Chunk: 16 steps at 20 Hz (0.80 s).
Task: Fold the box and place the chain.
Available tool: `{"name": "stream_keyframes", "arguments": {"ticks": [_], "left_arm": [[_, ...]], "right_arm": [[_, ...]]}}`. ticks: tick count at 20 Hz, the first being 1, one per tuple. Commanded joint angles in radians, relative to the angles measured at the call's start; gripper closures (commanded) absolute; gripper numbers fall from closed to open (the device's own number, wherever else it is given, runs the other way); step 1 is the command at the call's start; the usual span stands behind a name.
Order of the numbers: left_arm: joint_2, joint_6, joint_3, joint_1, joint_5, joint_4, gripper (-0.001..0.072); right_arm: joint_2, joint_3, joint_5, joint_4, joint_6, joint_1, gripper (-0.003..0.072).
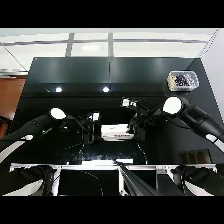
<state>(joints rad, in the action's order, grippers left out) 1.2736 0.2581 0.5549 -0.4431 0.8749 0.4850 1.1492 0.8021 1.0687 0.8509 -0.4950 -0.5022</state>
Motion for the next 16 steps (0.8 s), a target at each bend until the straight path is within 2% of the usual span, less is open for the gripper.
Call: {"name": "stream_keyframes", "arguments": {"ticks": [1,15,16], "left_arm": [[0.001,0.0,0.0,0.0,0.0,0.001,0.0368],[0.001,0.0,0.0,0.0,0.0,0.001,0.0368],[0.001,0.0,0.0,0.0,0.0,0.001,0.0368]], "right_arm": [[0.0,-0.003,0.0,0.021,-0.006,-0.016,0.0448],[0.0,-0.004,0.012,0.024,-0.025,-0.035,0.0447],[0.0,-0.004,0.014,0.024,-0.025,-0.035,0.0399]]}}
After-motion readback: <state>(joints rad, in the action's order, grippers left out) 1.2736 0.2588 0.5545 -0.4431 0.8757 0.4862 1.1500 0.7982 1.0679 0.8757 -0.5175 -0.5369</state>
